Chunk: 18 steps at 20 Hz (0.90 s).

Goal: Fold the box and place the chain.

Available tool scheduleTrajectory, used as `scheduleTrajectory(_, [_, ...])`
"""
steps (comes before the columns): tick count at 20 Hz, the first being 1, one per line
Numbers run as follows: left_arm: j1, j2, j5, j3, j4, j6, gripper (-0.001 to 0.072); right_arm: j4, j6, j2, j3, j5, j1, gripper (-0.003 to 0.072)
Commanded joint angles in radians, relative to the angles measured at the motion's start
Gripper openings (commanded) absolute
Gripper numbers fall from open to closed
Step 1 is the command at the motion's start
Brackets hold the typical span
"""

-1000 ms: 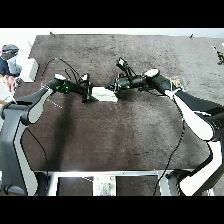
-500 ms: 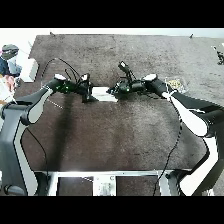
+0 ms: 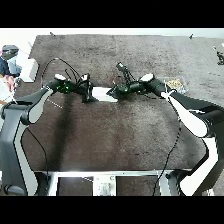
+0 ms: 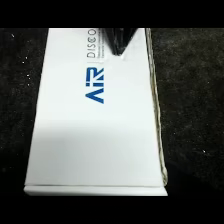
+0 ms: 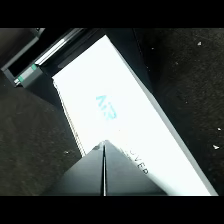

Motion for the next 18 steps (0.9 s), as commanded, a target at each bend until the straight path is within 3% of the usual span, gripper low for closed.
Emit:
scheduleTrajectory(1, [0.001,0.0,0.0,0.0,0.0,0.003,0.0229,-0.027,-0.031,0.033,0.025,-0.04,-0.001,0.0012])
scheduleTrajectory(5, [0.001,0.0,0.0,0.0,0.0,0.003,0.0229,0.05,-0.074,0.194,0.011,-0.024,-0.001,0.0011])
scheduleTrajectory(9, [0.001,0.0,0.0,0.0,0.0,0.003,0.0229,0.048,-0.037,0.457,-0.123,-0.107,-0.001,0.001])
scheduleTrajectory(18, [0.001,0.0,0.0,0.0,0.0,0.003,0.0229,-0.005,-0.037,1.216,-0.887,-0.717,-0.002,0.0012])
